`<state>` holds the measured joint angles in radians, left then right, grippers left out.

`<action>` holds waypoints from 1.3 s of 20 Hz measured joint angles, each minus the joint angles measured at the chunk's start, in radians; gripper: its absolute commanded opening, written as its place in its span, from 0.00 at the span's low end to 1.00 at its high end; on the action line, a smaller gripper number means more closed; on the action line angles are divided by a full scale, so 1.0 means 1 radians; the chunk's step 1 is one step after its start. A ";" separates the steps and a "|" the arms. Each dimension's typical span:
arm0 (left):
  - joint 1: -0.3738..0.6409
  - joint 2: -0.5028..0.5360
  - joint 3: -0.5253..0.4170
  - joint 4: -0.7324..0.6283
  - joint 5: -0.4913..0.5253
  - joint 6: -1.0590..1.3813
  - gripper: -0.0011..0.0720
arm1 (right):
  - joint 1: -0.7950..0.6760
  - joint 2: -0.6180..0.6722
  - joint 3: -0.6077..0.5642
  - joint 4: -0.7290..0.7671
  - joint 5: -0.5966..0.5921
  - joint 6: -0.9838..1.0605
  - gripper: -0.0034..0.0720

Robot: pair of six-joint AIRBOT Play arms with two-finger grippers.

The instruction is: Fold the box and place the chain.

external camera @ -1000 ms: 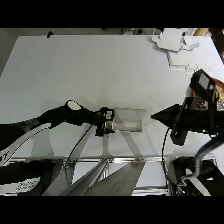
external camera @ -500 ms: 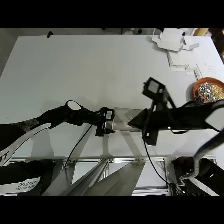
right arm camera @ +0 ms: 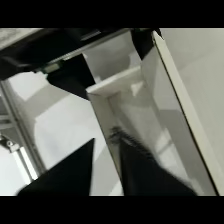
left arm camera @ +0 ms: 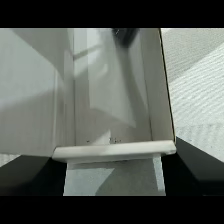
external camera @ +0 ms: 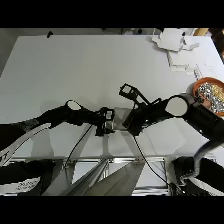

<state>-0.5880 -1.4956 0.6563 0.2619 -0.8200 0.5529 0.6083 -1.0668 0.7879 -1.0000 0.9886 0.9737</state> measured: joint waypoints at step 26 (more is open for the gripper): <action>0.000 0.000 0.000 0.000 0.000 0.000 0.51 | -0.300 0.092 -0.351 -0.096 -0.202 -0.983 0.46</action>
<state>-0.5880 -1.4956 0.6563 0.2619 -0.8200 0.5529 0.3080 -0.9752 0.4374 -1.0962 0.7864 -0.0093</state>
